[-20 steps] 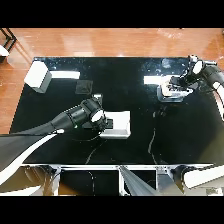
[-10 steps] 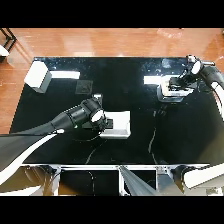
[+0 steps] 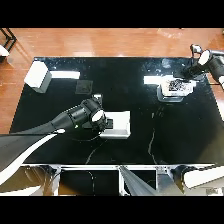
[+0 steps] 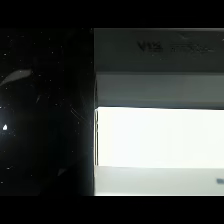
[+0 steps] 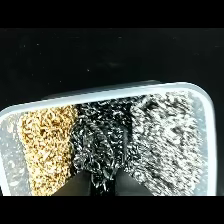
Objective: Fold the box and place the chain.
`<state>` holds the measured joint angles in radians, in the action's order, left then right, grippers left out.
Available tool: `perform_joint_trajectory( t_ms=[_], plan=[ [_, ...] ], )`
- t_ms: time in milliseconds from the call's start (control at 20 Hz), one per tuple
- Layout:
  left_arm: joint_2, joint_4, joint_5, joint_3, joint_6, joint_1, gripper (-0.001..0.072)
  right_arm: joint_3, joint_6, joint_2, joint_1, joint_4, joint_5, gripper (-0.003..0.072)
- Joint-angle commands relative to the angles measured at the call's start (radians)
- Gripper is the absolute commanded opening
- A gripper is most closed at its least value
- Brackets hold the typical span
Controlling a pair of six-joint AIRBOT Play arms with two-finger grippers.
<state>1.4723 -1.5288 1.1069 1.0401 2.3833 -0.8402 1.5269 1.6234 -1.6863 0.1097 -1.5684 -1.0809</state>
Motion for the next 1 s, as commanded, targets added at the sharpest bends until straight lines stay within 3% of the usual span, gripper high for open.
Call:
perform_joint_trajectory(
  t_ms=[0,450,950],
  plan=[
    [0.003,0.0,-0.002,-0.001,-0.001,0.0,0.0019,0.013,-0.005,0.029,0.011,0.006,-0.026,0.002],
    [0.003,0.0,0.002,-0.001,-0.001,0.0,0.0019,0.013,-0.067,0.155,0.1,0.163,-0.021,0.002],
    [0.003,0.0,0.005,-0.001,-0.001,0.0,0.002,0.013,-0.196,0.382,0.116,0.269,-0.037,0.0019]
  ],
)
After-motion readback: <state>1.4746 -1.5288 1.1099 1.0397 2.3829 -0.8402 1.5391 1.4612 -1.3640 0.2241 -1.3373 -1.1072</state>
